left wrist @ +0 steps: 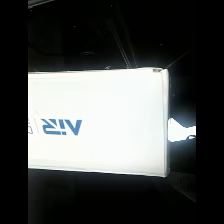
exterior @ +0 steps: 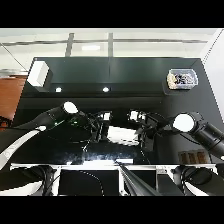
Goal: Fold the box and place the chain.
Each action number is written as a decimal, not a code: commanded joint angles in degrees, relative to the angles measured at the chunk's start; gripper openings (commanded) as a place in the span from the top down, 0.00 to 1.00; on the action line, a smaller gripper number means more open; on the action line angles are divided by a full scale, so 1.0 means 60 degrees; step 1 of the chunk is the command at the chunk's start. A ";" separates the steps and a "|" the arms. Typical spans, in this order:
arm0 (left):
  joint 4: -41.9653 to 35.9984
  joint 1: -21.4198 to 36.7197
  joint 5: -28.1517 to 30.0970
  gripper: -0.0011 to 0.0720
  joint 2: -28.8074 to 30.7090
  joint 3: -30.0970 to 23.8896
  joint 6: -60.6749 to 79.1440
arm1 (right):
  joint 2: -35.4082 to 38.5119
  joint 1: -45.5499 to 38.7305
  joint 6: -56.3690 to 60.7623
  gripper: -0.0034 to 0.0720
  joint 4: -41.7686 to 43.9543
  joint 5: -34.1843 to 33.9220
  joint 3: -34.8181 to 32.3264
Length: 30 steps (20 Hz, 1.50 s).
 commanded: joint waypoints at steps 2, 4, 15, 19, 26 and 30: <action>0.0011 0.0007 0.0018 0.29 -0.0004 0.0007 0.0007 | 0.0051 -0.0007 0.0146 0.63 -0.0182 0.0109 0.0076; 0.0011 0.0007 0.0018 0.29 -0.0004 0.0007 0.0007 | 0.0051 -0.0007 0.0146 0.63 -0.0186 0.0066 0.0098; 0.0011 0.0007 0.0018 0.29 -0.0004 0.0007 0.0004 | 0.0051 0.0000 0.0175 0.53 -0.0153 -0.0102 0.0153; 0.0011 0.0007 0.0018 0.29 -0.0004 0.0007 0.0007 | 0.0040 0.0015 0.0175 0.53 -0.0073 -0.0204 0.0149; 0.0011 0.0007 0.0018 0.29 -0.0004 0.0007 0.0007 | -0.0069 0.0015 0.0178 0.53 -0.0073 -0.0273 -0.0102; 0.0015 0.0007 0.0018 0.29 -0.0004 0.0007 0.0007 | -0.0073 0.0015 0.0178 0.53 -0.0080 -0.0280 -0.0127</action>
